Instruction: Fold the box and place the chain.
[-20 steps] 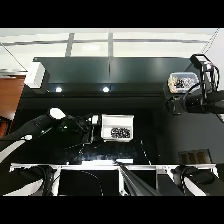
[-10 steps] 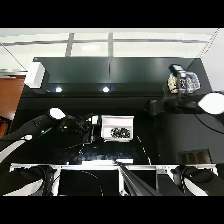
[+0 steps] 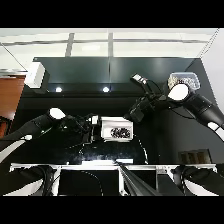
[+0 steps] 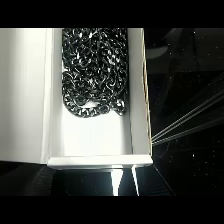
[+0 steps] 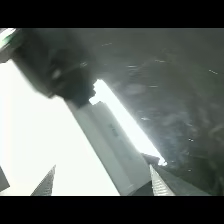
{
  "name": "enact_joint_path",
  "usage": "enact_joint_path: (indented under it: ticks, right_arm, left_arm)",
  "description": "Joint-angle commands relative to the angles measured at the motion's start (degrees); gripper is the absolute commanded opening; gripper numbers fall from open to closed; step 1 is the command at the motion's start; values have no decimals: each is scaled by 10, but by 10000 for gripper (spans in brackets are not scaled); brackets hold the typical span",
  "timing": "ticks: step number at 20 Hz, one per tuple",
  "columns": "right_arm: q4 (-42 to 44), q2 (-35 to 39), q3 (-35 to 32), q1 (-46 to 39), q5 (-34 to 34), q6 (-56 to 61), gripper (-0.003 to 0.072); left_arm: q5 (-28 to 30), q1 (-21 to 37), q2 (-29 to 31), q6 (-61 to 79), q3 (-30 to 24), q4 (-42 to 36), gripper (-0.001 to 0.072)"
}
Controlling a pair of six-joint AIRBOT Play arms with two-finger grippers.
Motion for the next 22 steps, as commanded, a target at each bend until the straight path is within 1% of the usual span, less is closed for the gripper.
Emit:
enact_joint_path:
  ticks: [1,2,3,6,8,11,12,13,16,17,18,22]
  right_arm:
    - [-6,16,14,6,105,-101,691]
    - [-7,16,6,16,112,-101,690]
    - [-8,15,-7,29,96,-107,690]
    - [-9,16,-49,72,0,-172,690]
    - [-13,16,-54,88,-30,-201,690]
    - [-21,16,-54,92,-5,-210,689]
    - [-24,16,-54,92,6,-210,677]
    - [-23,16,-54,92,15,-210,496]
    - [-23,16,-54,92,17,-210,491]
    - [-23,16,-54,92,15,-210,390]
    - [-23,16,-54,92,14,-210,319]
    - [-26,15,-54,92,-1,-210,316]
  left_arm:
    - [0,0,0,0,1,0,464]
    - [0,0,0,0,1,0,464]
    - [0,0,0,0,1,0,464]
    - [0,0,0,0,1,0,464]
    - [0,0,0,0,1,0,464]
    - [0,0,0,0,1,0,464]
    - [0,0,0,0,1,0,464]
    - [0,0,0,0,1,0,464]
    - [0,0,0,0,1,0,464]
    - [0,0,0,0,1,0,464]
    - [0,0,0,0,1,0,464]
    - [0,0,0,0,1,0,464]
